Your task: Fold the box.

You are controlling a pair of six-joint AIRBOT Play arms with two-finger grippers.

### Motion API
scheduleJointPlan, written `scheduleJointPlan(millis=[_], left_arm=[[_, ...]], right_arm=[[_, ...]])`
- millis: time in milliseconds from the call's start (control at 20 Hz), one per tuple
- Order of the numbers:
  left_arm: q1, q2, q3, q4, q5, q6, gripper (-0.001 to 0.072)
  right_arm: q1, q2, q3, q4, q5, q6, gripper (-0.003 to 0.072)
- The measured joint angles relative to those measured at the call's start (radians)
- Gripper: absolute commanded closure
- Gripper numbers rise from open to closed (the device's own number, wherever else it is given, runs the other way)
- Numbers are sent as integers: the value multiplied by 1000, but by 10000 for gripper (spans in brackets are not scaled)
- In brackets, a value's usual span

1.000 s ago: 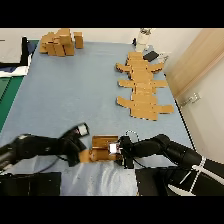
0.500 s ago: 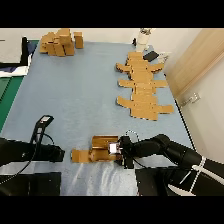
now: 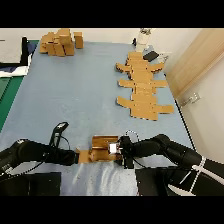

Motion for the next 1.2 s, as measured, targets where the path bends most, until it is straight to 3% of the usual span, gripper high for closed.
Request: scheduleJointPlan(millis=[300,600,700,1200], left_arm=[[-49,-61,11,-32,68,-5,695],[-99,-69,104,-38,69,7,685],[-109,-70,129,-30,71,10,237],[-52,-72,184,4,-26,-16,237]], right_arm=[[0,0,0,0,0,0,112],[0,0,0,0,0,0,112],[0,0,0,0,0,0,112],[0,0,0,0,0,0,112]])
